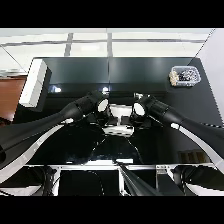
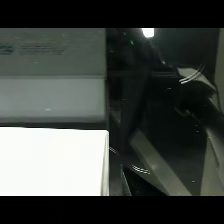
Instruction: Fold the box and place the chain.
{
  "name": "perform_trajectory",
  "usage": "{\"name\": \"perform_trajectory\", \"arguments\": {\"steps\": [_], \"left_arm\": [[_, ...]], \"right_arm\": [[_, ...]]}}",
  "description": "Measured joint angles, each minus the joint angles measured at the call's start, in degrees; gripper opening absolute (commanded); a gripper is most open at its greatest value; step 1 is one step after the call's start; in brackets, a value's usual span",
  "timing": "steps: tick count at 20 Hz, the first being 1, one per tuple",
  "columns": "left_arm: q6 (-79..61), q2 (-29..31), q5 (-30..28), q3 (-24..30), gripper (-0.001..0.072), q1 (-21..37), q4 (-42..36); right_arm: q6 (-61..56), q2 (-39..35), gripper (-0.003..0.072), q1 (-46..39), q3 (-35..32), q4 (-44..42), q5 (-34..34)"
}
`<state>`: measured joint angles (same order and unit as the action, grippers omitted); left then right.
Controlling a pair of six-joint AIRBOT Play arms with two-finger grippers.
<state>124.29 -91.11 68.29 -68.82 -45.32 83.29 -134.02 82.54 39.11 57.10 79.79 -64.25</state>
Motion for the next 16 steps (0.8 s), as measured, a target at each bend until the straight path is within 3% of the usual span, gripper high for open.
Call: {"name": "perform_trajectory", "arguments": {"steps": [12, 14, 15, 16], "left_arm": [[0.0, 0.0, -0.04, 0.0, 0.0027, 0.0, 0.0], [0.0, 0.0, -0.07, 0.0, 0.0028, 0.0, 0.0], [0.0, 0.0, -0.07, 0.0, 0.0028, -0.02, 0.0], [0.0, 0.0, -0.07, 0.0, 0.0028, -0.02, 0.0]], "right_arm": [[0.48, 0.42, 0.0236, 0.0, 0.0, -1.14, -0.28], [0.5, 0.76, 0.0177, 0.0, 0.0, -1.03, -0.81], [0.5, 0.92, 0.0054, 0.0, 0.0, -0.98, -1.14], [0.5, 1.07, 0.0017, 0.0, 0.02, -1.05, -1.16]]}}
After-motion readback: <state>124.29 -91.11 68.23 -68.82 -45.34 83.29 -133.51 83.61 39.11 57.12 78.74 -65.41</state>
